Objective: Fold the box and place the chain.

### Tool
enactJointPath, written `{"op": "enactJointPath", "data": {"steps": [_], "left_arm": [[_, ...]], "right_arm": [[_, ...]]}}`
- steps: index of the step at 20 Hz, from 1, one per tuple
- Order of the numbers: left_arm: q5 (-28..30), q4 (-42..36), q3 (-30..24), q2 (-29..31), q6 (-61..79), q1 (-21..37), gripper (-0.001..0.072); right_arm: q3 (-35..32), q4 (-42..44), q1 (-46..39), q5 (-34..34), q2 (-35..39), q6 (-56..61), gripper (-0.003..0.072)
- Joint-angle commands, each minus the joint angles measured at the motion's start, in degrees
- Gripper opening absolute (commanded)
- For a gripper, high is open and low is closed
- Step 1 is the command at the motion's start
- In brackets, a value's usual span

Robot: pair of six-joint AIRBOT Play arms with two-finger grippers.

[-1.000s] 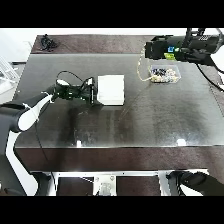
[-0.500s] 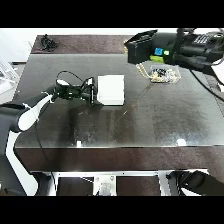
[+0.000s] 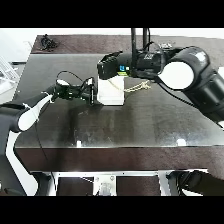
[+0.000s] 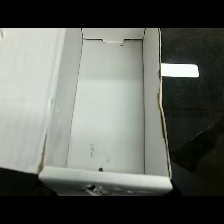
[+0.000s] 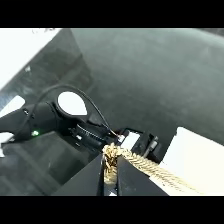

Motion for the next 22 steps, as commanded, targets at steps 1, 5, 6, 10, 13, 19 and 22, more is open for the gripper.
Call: {"op": "enactJointPath", "data": {"steps": [1, 5, 6, 10, 13, 19, 22], "left_arm": [[0.0, 0.0, 0.0, 0.0, 0.0, 0.0, 0.0541], [0.0, 0.0, 0.0, 0.0, 0.0, 0.0, 0.0541], [0.0, 0.0, 0.0, 0.0, 0.0, 0.0, 0.0541], [0.0, 0.0, 0.0, 0.0, 0.0, 0.0, 0.0541], [0.0, 0.0, 0.0, 0.0, 0.0, 0.0, 0.0541], [0.0, 0.0, 0.0, 0.0, 0.0, 0.0, 0.0541], [0.0, 0.0, 0.0, 0.0, 0.0, 0.0, 0.0541]], "right_arm": [[-0.3, -0.3, -0.3, 0.2, -1.7, 0.1, 0.0001], [-3.3, -0.5, -1.0, 0.2, -2.0, 0.2, 0.0002], [-4.5, -0.7, -1.2, 0.1, -2.3, 0.2, 0.0002], [-11.1, -0.7, -3.0, -3.4, -2.6, 1.4, 0.0001], [-16.4, -0.7, -5.7, -6.1, -3.7, 1.6, 0.0001], [-19.1, -0.8, -8.2, -9.3, -9.1, 1.2, 0.0004], [-19.1, -4.6, -9.4, -10.1, -10.2, 1.2, 0.0372]]}}
